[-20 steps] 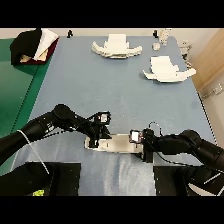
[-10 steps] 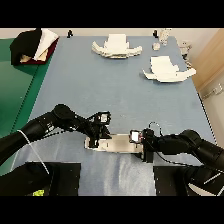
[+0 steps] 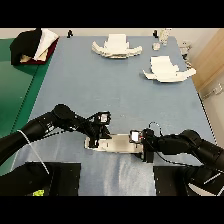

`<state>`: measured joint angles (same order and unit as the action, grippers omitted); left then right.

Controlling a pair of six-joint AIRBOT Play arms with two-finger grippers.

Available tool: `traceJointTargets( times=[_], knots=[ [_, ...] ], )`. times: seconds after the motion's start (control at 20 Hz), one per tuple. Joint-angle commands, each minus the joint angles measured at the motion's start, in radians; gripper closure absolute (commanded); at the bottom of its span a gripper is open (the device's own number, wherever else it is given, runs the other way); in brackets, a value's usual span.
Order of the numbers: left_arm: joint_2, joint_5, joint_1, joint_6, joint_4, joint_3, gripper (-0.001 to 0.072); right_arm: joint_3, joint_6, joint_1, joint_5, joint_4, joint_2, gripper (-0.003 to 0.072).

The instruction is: Fold the box.

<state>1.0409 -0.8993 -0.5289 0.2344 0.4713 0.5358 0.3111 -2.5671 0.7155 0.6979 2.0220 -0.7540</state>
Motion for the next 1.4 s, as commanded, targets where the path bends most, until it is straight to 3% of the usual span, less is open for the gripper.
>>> traceJointTargets(
  times=[0.0,0.6,0.95,1.35],
  knots=[
    [0.001,0.0,-0.001,0.0,0.0,0.0,0.0695,0.0,0.0,0.001,0.0,-0.002,0.001,-0.0026],
    [0.001,0.001,-0.001,0.0,0.0,0.0,0.0695,-0.001,-0.065,-0.006,-0.01,0.006,-0.002,-0.0025],
    [0.001,0.0,-0.001,0.0,0.0,0.0,0.0695,0.002,-0.339,-0.142,0.059,0.226,-0.064,-0.0025],
    [0.001,0.0,-0.001,0.0,0.0,0.0,0.0696,0.002,-0.34,-0.144,0.103,0.226,-0.07,-0.0025]
  ],
)
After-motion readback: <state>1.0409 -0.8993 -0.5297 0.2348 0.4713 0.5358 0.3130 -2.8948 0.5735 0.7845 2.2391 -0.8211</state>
